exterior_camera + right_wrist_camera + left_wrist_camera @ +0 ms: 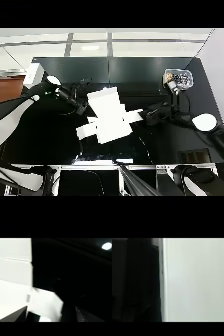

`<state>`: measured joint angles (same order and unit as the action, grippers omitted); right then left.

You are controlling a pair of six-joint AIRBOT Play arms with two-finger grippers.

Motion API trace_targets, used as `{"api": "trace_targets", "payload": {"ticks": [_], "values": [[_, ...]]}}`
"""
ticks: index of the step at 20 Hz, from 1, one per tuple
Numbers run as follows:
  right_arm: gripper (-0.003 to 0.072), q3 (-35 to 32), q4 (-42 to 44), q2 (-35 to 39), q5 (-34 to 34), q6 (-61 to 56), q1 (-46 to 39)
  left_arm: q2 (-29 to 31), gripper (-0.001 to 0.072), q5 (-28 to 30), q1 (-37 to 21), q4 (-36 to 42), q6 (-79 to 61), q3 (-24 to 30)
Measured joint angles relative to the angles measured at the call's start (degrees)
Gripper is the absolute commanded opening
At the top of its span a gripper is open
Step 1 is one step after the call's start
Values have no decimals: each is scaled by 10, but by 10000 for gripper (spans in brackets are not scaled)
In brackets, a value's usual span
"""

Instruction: Fold the box and place the chain.

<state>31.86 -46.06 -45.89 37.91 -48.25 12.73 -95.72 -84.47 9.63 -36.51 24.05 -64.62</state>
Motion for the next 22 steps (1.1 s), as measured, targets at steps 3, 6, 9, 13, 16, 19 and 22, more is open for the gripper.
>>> {"api": "trace_targets", "payload": {"ticks": [3, 6, 9, 13, 16, 19, 22], "values": [[701, 41, -102, 0, 25, -2, -11, 47, 25, 62, 14, -17, 4, 0], [701, 54, -150, -5, 27, -2, -15, 80, 25, 112, 37, -29, -8, 0], [702, 59, -172, -23, 13, 15, -17, 94, 24, 141, 69, -65, -20, 0], [702, 61, -183, -52, -3, 44, -17, 103, 23, 170, 108, -111, -39, 0], [702, 61, -185, -70, -1, 54, -11, 105, 26, 224, 138, -125, -77, 9], [701, 53, -185, -86, 10, 78, 11, 101, 27, 289, 163, -132, -126, 16], [701, 36, -185, -97, 17, 125, 44, 93, 28, 310, 176, -135, -171, 20]]}}
